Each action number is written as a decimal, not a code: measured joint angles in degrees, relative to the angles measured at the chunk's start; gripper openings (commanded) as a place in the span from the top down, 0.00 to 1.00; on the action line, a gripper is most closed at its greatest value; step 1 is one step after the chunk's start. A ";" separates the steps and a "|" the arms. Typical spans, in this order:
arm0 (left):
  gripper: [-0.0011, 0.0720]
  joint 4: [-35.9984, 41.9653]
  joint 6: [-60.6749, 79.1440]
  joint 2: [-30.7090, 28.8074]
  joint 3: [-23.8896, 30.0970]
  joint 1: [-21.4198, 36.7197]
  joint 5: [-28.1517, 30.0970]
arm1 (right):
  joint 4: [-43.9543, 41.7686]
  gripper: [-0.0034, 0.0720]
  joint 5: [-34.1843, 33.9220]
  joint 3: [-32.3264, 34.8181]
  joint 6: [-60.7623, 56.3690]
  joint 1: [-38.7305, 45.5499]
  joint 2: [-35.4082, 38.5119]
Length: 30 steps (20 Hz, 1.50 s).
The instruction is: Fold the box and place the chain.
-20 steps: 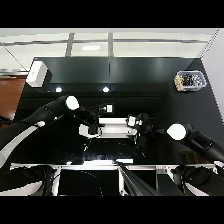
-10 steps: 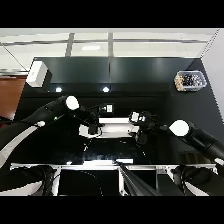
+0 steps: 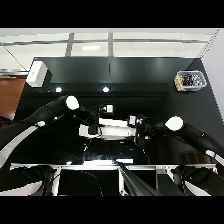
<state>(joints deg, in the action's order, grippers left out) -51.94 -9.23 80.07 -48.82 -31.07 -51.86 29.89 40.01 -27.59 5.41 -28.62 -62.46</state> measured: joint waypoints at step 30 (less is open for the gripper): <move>0.95 0.81 -0.31 0.04 0.00 -0.07 0.42 | 1.57 0.15 -2.10 0.24 5.27 2.54 -6.29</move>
<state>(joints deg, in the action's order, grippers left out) -51.13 -9.54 80.12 -48.82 -31.14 -51.44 31.46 37.91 -27.35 10.68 -26.09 -68.75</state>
